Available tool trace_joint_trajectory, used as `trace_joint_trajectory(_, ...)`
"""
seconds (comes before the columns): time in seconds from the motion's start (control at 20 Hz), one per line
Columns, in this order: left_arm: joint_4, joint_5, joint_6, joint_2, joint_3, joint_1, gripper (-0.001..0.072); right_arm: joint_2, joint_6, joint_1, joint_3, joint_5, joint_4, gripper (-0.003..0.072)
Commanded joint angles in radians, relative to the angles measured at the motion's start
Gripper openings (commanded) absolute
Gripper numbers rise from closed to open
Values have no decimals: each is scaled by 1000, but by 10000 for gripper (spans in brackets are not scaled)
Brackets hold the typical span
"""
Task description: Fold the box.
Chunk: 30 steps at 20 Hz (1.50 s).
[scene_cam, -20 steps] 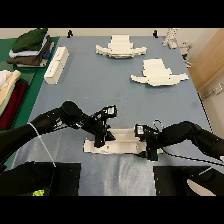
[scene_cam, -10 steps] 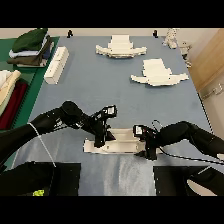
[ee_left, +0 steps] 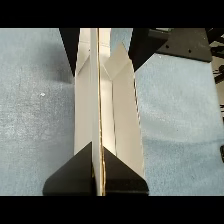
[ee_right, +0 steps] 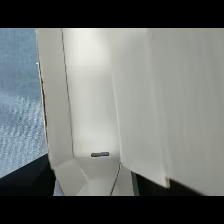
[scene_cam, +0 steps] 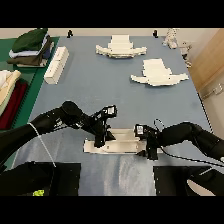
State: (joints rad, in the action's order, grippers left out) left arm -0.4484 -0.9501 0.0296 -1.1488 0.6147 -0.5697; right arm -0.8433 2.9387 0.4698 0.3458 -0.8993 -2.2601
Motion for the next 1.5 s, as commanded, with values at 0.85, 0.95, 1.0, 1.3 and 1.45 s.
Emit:
trace_joint_trajectory(0.85,0,0,0,0,0,0,16,26,9,85,-67,134,1,639)
trace_joint_trajectory(0.95,0,0,0,0,0,0,16,26,10,85,-67,142,0,639)
trace_joint_trajectory(1.0,0,0,0,0,0,0,16,26,10,85,-67,142,1,599)
trace_joint_trajectory(1.3,0,0,0,0,0,0,16,26,10,85,-67,145,6,504)
trace_joint_trajectory(1.45,0,0,0,0,0,0,16,27,10,84,-67,200,8,586)
